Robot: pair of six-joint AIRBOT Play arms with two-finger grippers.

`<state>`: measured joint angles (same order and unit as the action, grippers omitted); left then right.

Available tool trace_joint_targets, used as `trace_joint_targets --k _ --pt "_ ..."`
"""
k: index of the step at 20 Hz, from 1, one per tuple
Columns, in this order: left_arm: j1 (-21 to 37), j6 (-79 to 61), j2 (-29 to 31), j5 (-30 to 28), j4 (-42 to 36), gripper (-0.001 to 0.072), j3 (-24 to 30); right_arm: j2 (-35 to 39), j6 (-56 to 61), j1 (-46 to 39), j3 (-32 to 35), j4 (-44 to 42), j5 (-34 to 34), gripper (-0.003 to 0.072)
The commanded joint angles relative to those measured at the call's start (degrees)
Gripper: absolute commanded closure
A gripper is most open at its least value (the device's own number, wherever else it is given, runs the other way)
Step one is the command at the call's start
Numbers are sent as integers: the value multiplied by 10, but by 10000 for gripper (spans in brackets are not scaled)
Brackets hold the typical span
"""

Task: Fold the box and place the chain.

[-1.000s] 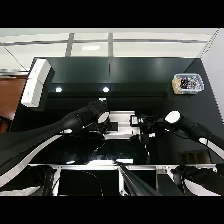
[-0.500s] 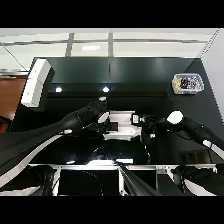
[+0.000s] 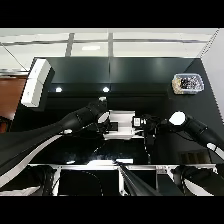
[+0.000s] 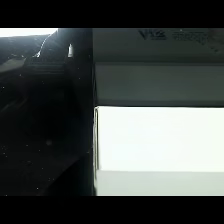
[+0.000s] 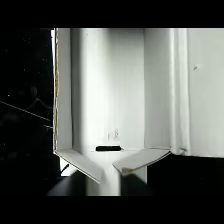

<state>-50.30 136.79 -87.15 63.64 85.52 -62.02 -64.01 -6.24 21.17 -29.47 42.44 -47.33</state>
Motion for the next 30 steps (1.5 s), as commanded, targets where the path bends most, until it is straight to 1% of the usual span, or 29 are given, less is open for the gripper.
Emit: trace_joint_targets --k 1,3,5,7,10,11,12,13,14,15,16,17,18,19,21,22,23,24,25,27,28,29,30 --pt "0 0 0 1 -5 679 0 -4 -2 1 0 -53 -1 555" --pt "0 0 0 1 -5 679 0 -20 -2 6 0 -107 5 554" --pt "0 0 0 1 -5 679 0 -37 -2 24 0 -140 20 554" --pt "0 0 0 1 -5 679 0 -44 -2 34 0 -143 41 555" --pt "0 0 0 1 -5 679 0 -43 2 32 0 -141 50 552" --pt "0 0 0 1 -5 679 0 -43 2 32 0 -141 50 451" --pt "0 0 0 1 -5 679 0 -43 3 32 0 -141 50 297" --pt "0 0 0 1 -5 679 0 -43 6 32 0 -139 49 330" --pt "0 0 0 1 -5 679 0 -43 10 32 0 -138 47 431" --pt "0 0 0 1 -5 679 0 -43 12 32 0 -139 49 321" --pt "0 0 0 0 -5 679 0 -43 13 32 0 -138 49 283" --pt "0 0 0 -2 -5 679 0 -43 16 32 0 -129 49 520" --pt "0 0 0 -3 -5 679 0 -43 28 32 0 -123 50 610" --pt "0 0 0 -3 -5 679 0 -39 66 32 -2 -112 52 673" --pt "0 -1 0 -1 -5 679 0 -11 232 9 -15 -41 45 672" --pt "0 -2 0 0 -5 679 0 11 324 -19 -29 36 22 672" --pt "0 -3 0 1 -5 679 0 30 423 -57 -45 117 1 672" --pt "0 -3 0 1 -5 679 0 48 544 -107 -59 180 -15 672" --pt "1 -3 0 1 -5 679 0 61 636 -160 -66 206 -27 672" --pt "0 -3 0 1 -5 679 0 66 771 -272 -60 185 -66 672" --pt "0 -3 0 1 -5 679 0 66 802 -314 -45 162 -80 671" --pt "0 -3 0 0 -5 679 0 65 805 -341 -23 137 -89 672" --pt "0 -3 0 0 -5 679 0 62 804 -352 -3 115 -95 672"
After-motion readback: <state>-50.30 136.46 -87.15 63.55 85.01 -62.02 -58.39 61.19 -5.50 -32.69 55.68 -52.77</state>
